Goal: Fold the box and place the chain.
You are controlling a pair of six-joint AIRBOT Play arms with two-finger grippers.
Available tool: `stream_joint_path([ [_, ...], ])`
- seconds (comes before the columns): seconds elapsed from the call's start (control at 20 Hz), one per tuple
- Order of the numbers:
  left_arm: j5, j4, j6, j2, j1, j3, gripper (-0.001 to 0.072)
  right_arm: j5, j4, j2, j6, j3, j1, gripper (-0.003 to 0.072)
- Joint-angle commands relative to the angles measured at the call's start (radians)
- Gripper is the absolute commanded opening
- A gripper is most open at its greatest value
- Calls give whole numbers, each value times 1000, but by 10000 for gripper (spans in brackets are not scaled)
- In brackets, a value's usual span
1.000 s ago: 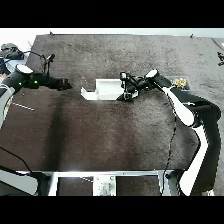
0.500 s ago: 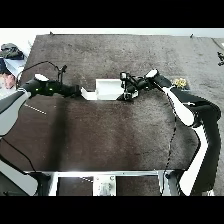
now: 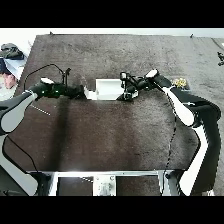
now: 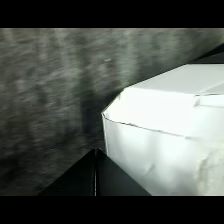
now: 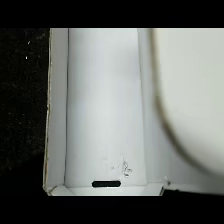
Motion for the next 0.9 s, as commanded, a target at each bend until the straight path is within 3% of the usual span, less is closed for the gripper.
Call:
stream_joint_path([
  [0.0,-36,-77,44,-2,0,1,15,0,0,0,0,1,0,374],
  [0.05,-49,-83,43,-2,0,6,16,0,0,0,0,1,0,374],
  [0.1,-63,-84,44,-2,0,17,143,0,0,0,0,1,0,374],
  [0.15,-78,-89,43,-2,1,31,336,0,0,0,0,1,0,374],
  [0.2,-84,-89,43,-2,0,44,358,0,0,0,0,1,0,374],
  [0.85,-115,-76,42,2,-31,85,357,0,0,0,0,1,0,374],
])
